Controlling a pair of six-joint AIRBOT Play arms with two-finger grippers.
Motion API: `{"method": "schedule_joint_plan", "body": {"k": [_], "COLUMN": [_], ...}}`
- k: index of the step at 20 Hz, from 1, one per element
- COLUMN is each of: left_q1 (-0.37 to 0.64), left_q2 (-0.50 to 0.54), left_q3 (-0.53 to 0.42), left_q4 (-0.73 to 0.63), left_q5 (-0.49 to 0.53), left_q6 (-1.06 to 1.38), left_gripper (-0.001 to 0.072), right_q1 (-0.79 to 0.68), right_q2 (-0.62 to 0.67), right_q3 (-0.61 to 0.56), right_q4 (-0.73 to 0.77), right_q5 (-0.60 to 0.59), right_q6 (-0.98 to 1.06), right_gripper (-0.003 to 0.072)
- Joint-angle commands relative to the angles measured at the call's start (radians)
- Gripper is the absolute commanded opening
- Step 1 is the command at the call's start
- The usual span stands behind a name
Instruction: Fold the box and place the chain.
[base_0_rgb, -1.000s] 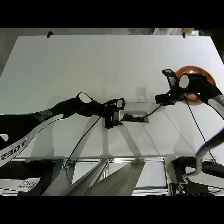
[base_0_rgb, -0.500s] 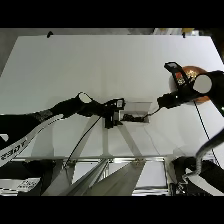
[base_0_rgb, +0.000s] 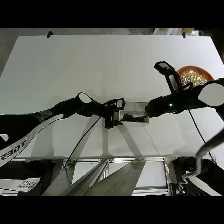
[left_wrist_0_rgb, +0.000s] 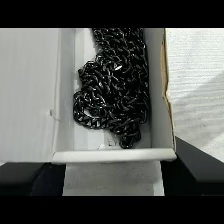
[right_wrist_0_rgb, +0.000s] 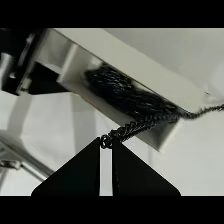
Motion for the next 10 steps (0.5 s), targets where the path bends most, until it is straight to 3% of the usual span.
{"method": "schedule_joint_plan", "body": {"k": [1, 7, 9, 10], "left_q1": [0.0, 0.0, 0.0, 0.0], "left_q2": [0.001, 0.001, 0.001, 0.001], "left_q3": [0.0, 0.0, 0.0, 0.0], "left_q4": [0.0, 0.0, 0.0, 0.0], "left_q5": [0.0, 0.0, 0.0, 0.0], "left_q6": [0.0, 0.0, 0.0, 0.0], "left_gripper": [0.0272, 0.0272, 0.0272, 0.0272], "right_q1": [0.058, 0.069, 0.069, 0.069], "right_q2": [0.004, -0.027, -0.06, -0.068], "right_q3": [-0.007, -0.082, -0.105, -0.104], "right_q4": [0.042, 0.031, 0.031, 0.036], "right_q5": [-0.082, -0.138, -0.138, -0.145], "right_q6": [0.001, -0.002, -0.01, -0.031], "right_gripper": [0.002, 0.0038, 0.0202, 0.0207]}}
